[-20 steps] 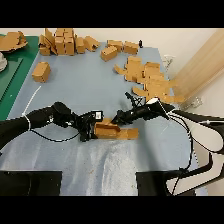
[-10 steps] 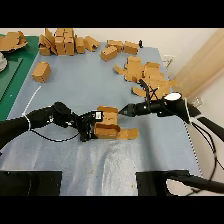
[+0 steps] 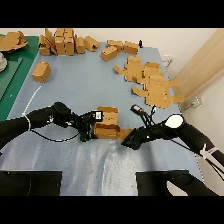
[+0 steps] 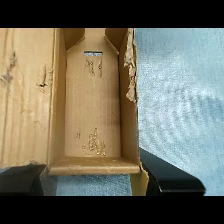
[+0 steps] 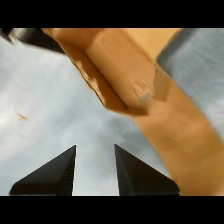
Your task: Fold the box.
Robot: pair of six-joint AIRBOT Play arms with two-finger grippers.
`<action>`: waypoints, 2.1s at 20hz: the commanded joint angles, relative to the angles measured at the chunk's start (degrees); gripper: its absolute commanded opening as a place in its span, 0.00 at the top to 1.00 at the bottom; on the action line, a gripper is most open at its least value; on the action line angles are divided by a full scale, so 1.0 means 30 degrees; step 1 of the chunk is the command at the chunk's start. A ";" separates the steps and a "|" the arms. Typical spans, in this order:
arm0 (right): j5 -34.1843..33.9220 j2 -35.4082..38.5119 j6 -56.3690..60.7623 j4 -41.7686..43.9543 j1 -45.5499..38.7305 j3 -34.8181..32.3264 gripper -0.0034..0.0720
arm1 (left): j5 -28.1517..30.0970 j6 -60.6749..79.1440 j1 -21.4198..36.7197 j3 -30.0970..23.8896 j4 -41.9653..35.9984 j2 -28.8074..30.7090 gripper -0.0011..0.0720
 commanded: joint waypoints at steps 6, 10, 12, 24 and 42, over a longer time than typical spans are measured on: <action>-0.9289 0.0131 -0.7337 -0.4663 0.2368 -0.0240 0.31 | 0.0007 0.0000 -0.0007 0.0022 0.0000 0.0007 0.27; -0.9318 -0.1064 -0.9369 -0.3002 0.3359 -0.0240 0.31 | 0.0007 0.0000 -0.0007 0.0022 0.0000 0.0007 0.27; -0.9049 -0.1319 -0.9748 -0.2871 0.3570 -0.0248 0.31 | 0.0000 0.0000 -0.0007 0.0022 0.0000 0.0007 0.27; -0.8335 -0.2076 -1.2801 0.1333 0.3730 -0.0248 0.65 | 0.0007 0.0000 -0.0007 0.0022 0.0000 0.0007 0.27; -0.8466 -0.2747 -1.2961 0.2790 0.4291 -0.0270 0.26 | 0.0007 0.0000 -0.0007 0.0022 0.0000 0.0007 0.27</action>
